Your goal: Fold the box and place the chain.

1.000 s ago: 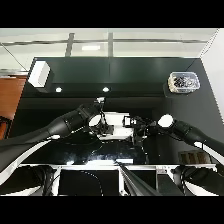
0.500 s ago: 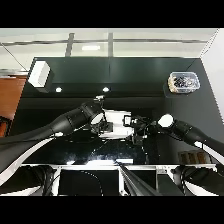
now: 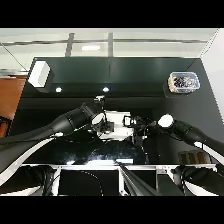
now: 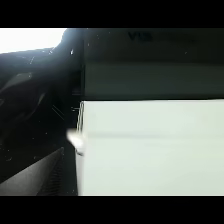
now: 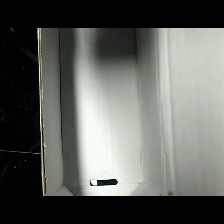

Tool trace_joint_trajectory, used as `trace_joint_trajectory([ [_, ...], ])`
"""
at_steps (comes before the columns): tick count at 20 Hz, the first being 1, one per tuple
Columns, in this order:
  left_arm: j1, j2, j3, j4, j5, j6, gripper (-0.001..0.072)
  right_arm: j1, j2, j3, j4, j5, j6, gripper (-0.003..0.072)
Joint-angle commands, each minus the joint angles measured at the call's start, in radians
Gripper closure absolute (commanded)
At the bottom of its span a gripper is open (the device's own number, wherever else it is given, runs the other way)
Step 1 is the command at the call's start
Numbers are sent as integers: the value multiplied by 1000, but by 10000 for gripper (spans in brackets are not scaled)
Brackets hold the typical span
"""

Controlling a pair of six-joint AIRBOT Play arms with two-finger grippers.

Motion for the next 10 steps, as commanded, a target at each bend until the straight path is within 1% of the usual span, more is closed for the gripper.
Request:
trace_joint_trajectory([
  [1,1,-1,0,8,-6,-1,184,0,1,0,0,-2,1,374],
  [7,21,-6,0,-5,-2,-1,211,0,1,0,0,-2,1,374],
  [8,21,-8,0,-5,-5,-1,319,0,1,0,1,-2,1,374],
  [9,21,-13,0,-5,-13,0,451,0,1,0,1,-2,1,374],
  [10,20,-18,0,-5,-15,0,463,0,1,0,0,-2,1,374],
])
